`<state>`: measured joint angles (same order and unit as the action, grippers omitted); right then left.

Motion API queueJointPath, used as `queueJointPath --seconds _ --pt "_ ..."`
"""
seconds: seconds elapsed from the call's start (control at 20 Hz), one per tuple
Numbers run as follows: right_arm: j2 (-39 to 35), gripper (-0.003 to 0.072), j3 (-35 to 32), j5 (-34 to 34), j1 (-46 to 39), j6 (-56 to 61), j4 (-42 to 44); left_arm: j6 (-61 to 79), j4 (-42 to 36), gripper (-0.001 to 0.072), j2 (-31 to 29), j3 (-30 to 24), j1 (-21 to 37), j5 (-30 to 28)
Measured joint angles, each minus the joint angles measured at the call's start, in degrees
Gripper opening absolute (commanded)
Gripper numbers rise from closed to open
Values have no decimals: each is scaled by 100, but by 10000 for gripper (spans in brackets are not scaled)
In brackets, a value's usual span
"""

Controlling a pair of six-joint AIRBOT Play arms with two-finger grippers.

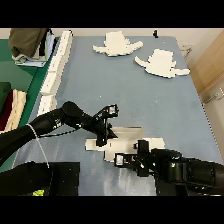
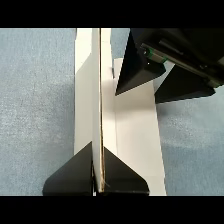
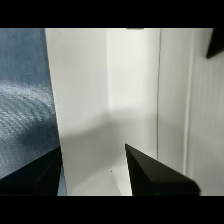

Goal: Fold the box.

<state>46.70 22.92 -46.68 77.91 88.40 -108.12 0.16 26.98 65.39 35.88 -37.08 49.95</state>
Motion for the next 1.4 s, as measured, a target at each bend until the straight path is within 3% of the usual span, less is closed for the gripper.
queueJointPath --seconds 0.4,0.55,0.6,0.75,0.8,0.9,1.2,1.4 --pt "-293 570 68 -155 28 730 -367 0 0 18 0 0 0 2" --pt "-645 604 105 -448 24 1386 -603 0 0 18 0 0 0 0" --pt "-752 671 111 -525 17 1561 -682 -2 0 18 0 0 0 2" --pt "-944 672 122 -654 -7 1978 -798 -2 0 18 0 0 0 0" --pt "-977 720 122 -682 -17 2098 -828 0 0 18 0 0 0 2" --pt "-1016 720 125 -726 -44 2253 -896 -2 0 18 0 0 0 4" --pt "-1078 720 125 -876 -299 2315 -881 -2 2 18 0 0 -7 11" --pt "-1224 720 68 -914 -260 1252 -48 -2 2 18 0 0 -11 4"
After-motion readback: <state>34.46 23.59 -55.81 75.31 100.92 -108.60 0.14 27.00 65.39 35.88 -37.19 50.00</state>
